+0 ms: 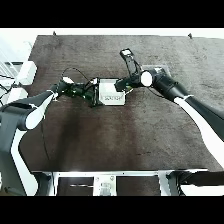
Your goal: Fold the box and place the chain.
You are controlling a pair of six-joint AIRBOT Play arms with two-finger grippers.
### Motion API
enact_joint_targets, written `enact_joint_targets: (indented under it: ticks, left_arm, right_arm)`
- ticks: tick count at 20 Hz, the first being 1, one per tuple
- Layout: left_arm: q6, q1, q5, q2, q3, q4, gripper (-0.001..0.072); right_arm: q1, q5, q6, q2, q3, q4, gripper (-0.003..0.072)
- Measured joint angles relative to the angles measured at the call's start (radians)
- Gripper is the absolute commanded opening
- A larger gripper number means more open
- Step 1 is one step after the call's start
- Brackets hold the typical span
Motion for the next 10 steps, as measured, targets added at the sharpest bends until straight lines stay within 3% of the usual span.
enact_joint_targets:
  ticks: [5,10]
  left_arm:
    - [0.0,0.0,0.0,0.0,0.0,0.0,0.053]
    - [0.0,0.0,0.0,0.0,0.0,0.0,0.053]
  right_arm:
    - [-0.126,0.063,-0.218,0.006,-0.021,-0.016,0.0457]
    - [-0.24,0.069,-0.659,-0.08,-0.029,0.198,0.0455]
